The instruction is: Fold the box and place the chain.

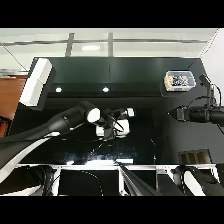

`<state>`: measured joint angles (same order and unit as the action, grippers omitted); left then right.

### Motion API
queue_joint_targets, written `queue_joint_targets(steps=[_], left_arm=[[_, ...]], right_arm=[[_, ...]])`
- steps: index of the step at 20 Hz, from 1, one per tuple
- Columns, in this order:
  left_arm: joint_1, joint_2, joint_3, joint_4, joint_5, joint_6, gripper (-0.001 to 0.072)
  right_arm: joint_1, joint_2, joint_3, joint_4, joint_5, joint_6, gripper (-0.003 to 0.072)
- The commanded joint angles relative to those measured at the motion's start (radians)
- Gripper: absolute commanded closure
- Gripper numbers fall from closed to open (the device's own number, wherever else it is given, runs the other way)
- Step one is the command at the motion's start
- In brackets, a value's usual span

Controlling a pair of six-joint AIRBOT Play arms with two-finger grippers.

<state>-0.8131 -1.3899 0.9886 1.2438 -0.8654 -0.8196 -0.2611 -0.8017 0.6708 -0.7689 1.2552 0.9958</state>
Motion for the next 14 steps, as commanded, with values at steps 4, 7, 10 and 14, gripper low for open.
queue_joint_targets(steps=[4,7,10,14], left_arm=[[0.294,0.198,-0.094,0.280,-0.327,-0.477,0.0361],[0.523,0.284,-0.188,0.297,-0.435,-0.517,0.0361],[0.806,0.371,-0.277,0.303,-0.447,-0.541,0.0359],[1.179,0.424,-0.279,0.367,-0.421,-0.602,0.0359]], right_arm=[[-0.001,0.000,0.000,0.000,0.009,0.003,0.0667],[-0.001,0.000,0.000,0.000,0.008,0.002,0.0666],[-0.001,0.000,-0.003,0.000,0.008,0.002,0.0667],[-0.001,0.000,-0.026,0.000,-0.001,-0.006,0.0666]])
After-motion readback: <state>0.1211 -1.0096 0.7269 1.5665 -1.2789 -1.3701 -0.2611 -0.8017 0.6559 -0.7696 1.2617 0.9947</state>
